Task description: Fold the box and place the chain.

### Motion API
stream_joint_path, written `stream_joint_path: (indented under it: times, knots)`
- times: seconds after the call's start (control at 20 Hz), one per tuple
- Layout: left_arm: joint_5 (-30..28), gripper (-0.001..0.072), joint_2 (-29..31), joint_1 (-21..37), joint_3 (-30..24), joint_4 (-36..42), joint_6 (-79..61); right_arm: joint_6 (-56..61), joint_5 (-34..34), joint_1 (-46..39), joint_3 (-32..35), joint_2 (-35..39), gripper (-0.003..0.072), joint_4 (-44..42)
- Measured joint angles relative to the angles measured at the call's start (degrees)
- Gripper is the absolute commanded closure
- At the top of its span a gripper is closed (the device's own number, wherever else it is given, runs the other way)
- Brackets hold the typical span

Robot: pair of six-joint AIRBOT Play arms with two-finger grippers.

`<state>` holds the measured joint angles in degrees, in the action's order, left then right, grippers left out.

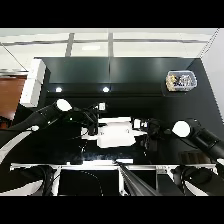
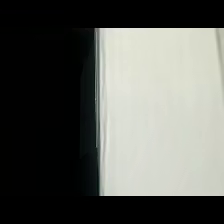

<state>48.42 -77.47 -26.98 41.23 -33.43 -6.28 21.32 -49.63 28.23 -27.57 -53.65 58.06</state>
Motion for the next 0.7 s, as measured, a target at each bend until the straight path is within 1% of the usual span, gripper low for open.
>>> stream_joint_path:
  times: [0.15, 0.35, 0.5, 0.7]
  knots:
    - [0.1, 0.0681, 0.0, 0.0, 0.0, -0.1, -0.7, -3.3, 2.3, 3.2, 0.9, -1.2, 0.0052, -3.0]
    - [0.2, 0.0682, 0.0, 0.0, 0.0, -0.2, -1.0, -6.7, 7.8, 6.6, 1.2, -2.7, 0.0051, -7.1]
    - [0.2, 0.0682, 0.0, 0.0, 0.0, -0.2, -1.1, -7.7, 10.5, 7.5, 0.5, -3.1, 0.0051, -8.7]
    - [0.3, 0.0682, 0.0, 0.0, 0.0, -0.2, -1.1, -8.3, 11.8, 7.5, -1.8, -3.2, 0.0051, -9.3]
